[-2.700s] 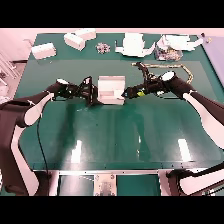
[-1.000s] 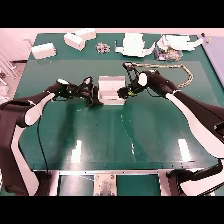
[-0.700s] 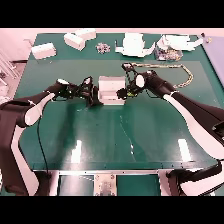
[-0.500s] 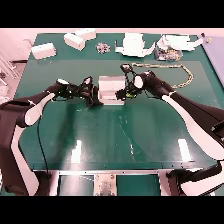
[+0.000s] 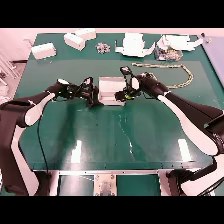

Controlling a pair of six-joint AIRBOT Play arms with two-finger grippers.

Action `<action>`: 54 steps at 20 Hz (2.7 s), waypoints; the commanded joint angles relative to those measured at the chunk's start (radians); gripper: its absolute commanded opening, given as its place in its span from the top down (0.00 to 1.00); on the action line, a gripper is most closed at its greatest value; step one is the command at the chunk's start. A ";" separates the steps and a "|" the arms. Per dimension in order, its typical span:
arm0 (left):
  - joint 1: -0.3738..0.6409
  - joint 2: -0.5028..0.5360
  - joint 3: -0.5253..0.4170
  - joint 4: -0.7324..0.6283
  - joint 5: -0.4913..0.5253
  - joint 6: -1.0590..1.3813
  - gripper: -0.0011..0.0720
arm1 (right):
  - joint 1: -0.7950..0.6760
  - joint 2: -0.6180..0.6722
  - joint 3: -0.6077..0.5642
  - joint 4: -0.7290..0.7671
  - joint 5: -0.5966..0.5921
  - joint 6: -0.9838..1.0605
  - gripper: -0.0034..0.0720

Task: Fold the box and place the chain.

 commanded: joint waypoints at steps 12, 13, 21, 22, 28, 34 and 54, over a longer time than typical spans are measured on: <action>0.001 0.001 0.001 -0.002 0.004 0.000 0.34 | 0.016 -0.026 0.057 0.004 0.006 0.010 0.93; 0.001 0.001 0.001 -0.002 0.004 0.000 0.34 | 0.016 -0.026 0.057 0.004 0.005 0.014 0.71; 0.001 0.001 0.001 -0.002 0.004 0.000 0.34 | 0.013 0.016 0.070 -0.068 0.006 0.013 0.36; 0.001 0.001 0.001 -0.002 0.004 0.000 0.34 | 0.014 0.020 0.079 -0.067 0.006 0.013 0.36; 0.001 0.001 0.001 -0.002 0.003 -0.001 0.34 | 0.014 0.010 0.086 -0.064 0.015 0.036 0.48; 0.001 0.001 0.001 -0.002 0.004 0.000 0.34 | 0.016 -0.018 0.086 -0.012 0.019 0.051 0.59; 0.001 0.001 0.001 -0.002 0.004 0.000 0.34 | 0.008 -0.127 0.238 0.043 0.245 0.031 0.70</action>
